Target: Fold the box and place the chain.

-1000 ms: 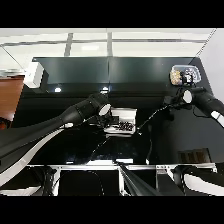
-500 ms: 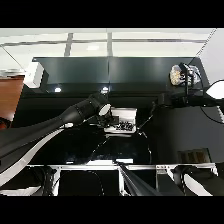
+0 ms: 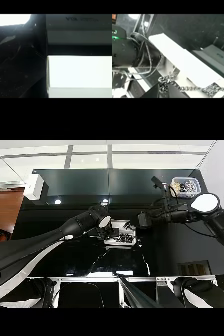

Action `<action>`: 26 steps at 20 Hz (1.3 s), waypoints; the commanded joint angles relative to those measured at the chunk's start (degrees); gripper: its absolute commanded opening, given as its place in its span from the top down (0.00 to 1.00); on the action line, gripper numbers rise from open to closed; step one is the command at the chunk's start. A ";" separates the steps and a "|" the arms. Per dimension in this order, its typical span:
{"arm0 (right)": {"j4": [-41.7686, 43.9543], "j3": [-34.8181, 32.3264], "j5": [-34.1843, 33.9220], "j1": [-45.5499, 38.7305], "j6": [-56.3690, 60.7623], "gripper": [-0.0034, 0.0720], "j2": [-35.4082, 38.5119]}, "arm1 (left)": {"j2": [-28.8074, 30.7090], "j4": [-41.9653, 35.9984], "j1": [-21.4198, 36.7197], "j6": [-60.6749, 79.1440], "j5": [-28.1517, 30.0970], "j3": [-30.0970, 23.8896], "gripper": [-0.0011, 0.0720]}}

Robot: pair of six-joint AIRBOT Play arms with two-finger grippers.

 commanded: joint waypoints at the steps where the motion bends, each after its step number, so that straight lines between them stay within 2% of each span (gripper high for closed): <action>1: 0.20 0.04 1.49 -0.55 -0.68 0.94 -0.87 | -0.02 0.00 0.00 0.00 0.00 0.07 0.94; 5: 0.15 0.04 2.67 -0.68 -0.63 0.93 -0.92 | -0.02 0.00 0.00 0.00 0.00 0.07 0.94; 6: 0.07 0.04 1.81 -0.11 -0.61 0.80 -0.94 | -0.02 0.00 0.00 0.00 0.00 0.07 0.94; 7: 0.09 0.04 1.20 0.26 -0.61 0.52 -0.94 | -0.02 0.02 0.00 0.00 0.00 0.07 0.94; 10: -0.22 0.04 1.46 -1.53 -2.89 0.52 -0.81 | -0.02 0.00 0.00 0.00 0.00 0.07 0.94; 12: -1.11 0.04 2.51 -4.68 -5.38 0.63 -0.55 | -0.02 0.00 0.00 0.00 0.00 0.07 0.94; 15: -9.90 -2.23 -0.17 -6.95 -8.87 0.62 -0.52 | -0.02 0.00 0.00 -0.02 0.00 0.07 0.94; 16: -12.44 -4.50 -3.02 -6.93 -9.14 0.50 -0.52 | -0.02 0.00 0.00 -0.02 0.00 0.07 0.94; 18: -13.70 -9.94 -8.98 -6.86 -13.38 0.07 -0.55 | -0.02 0.00 0.00 -0.02 0.00 0.07 0.94; 21: -15.56 -16.33 -15.61 -6.75 -28.26 0.06 -0.57 | -0.02 0.00 0.00 -0.02 -0.17 0.07 0.94; 24: -15.82 -20.74 -16.33 -6.27 -53.46 0.06 -0.59 | -0.02 0.00 0.00 -0.02 -0.33 0.07 0.94; 26: -16.37 -21.70 -15.85 -3.93 -63.93 0.06 -0.66 | -0.02 -0.02 0.00 0.00 -0.44 0.07 0.94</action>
